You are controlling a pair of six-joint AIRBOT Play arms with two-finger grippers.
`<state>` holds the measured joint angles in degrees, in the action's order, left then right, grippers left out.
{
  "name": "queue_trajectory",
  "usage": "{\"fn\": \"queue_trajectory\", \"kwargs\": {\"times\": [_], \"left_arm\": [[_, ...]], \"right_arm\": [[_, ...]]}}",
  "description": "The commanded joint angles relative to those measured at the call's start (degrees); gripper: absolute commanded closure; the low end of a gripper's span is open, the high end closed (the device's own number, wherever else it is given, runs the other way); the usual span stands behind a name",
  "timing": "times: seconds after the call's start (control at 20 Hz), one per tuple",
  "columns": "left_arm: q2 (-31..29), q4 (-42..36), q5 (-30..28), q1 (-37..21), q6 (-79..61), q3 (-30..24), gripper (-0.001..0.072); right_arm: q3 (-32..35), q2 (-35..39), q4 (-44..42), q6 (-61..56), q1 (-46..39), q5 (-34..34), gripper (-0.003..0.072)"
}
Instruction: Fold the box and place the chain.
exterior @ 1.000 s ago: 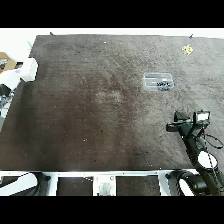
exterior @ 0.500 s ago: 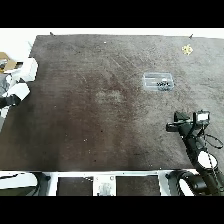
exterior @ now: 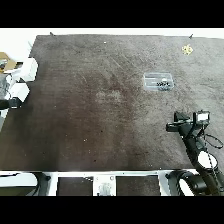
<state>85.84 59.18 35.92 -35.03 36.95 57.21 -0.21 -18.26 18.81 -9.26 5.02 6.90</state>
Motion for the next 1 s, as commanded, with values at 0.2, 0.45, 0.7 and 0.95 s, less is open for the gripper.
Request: {"fn": "queue_trajectory", "kwargs": {"times": [0.2,0.45,0.7,0.95], "left_arm": [[-1.2,0.7,4.9,0.0,-0.4,3.6,0.0033],[-6.3,0.3,11.9,0.0,3.0,12.0,0.0033],[-14.3,-13.7,14.7,0.0,3.0,18.9,0.0361],[-20.9,-22.5,9.8,5.0,2.9,22.3,0.0704]], "right_arm": [[0.0,0.0,0.0,0.0,0.0,0.0,0.068],[0.0,0.0,0.0,0.0,0.0,0.0,0.068],[0.0,0.0,0.0,0.0,0.0,0.0,0.068],[-2.0,0.1,0.0,0.0,0.1,0.0,0.068]]}}
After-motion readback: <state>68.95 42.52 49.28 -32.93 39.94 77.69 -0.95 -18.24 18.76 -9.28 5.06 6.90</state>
